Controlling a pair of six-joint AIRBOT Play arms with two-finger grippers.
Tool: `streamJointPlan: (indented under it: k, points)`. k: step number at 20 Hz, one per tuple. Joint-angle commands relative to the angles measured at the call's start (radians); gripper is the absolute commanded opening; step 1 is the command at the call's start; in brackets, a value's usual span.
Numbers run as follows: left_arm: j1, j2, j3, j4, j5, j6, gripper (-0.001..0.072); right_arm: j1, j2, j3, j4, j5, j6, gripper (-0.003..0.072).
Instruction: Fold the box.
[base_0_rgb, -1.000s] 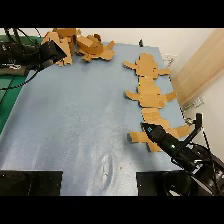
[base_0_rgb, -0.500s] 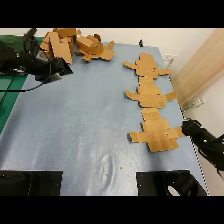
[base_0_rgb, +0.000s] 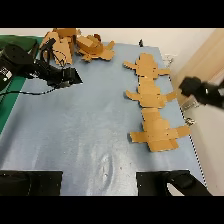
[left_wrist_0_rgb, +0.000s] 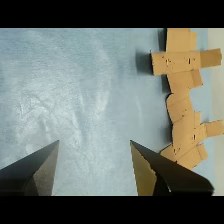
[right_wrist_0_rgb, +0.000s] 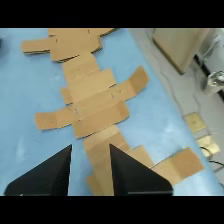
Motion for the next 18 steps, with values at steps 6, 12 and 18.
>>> streamJointPlan:
  k: [6, 12, 18]
  points:
    - [-0.01, -0.005, -0.024, 0.04, -0.006, 0.011, 0.0691, -0.811, -0.375, 0.229, 0.419, 0.179, -0.505, 0.0365]
    - [-0.01, -0.006, -0.077, 0.047, 0.051, 0.031, 0.0691, -1.144, -0.396, -0.103, 0.66, 0.092, -0.869, 0.0415]
    - [-0.016, -0.032, -0.134, 0.019, 0.05, 0.094, 0.0691, -1.165, -0.497, -0.27, 0.665, 0.067, -1.047, 0.0451]
